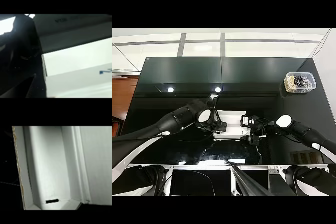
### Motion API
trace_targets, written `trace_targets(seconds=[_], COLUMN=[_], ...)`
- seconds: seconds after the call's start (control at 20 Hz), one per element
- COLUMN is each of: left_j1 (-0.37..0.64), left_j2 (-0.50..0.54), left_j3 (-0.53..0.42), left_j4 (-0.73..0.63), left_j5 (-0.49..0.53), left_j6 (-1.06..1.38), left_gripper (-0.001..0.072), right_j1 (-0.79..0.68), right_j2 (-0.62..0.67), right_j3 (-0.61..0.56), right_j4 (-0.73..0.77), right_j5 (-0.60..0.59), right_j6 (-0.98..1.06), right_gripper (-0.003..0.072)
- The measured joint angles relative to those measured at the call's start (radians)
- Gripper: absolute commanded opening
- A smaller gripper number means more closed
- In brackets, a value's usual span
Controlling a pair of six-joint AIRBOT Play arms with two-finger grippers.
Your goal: Fold the box and place the chain.
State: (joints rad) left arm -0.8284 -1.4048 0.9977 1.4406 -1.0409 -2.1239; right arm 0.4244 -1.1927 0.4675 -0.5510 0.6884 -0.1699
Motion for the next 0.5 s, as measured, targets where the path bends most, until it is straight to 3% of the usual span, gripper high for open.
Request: trace_targets(seconds=[0.5], left_j1=[-0.052], left_j2=[-0.034], left_j3=[0.034], left_j4=[0.080], left_j5=[-0.045], left_j6=[-0.212], left_gripper=[0.0396], right_j1=[0.000], right_j2=[0.000], right_j3=[0.000], right_j4=[0.000], right_j5=[0.000], right_j6=[0.000], right_gripper=[0.0432])
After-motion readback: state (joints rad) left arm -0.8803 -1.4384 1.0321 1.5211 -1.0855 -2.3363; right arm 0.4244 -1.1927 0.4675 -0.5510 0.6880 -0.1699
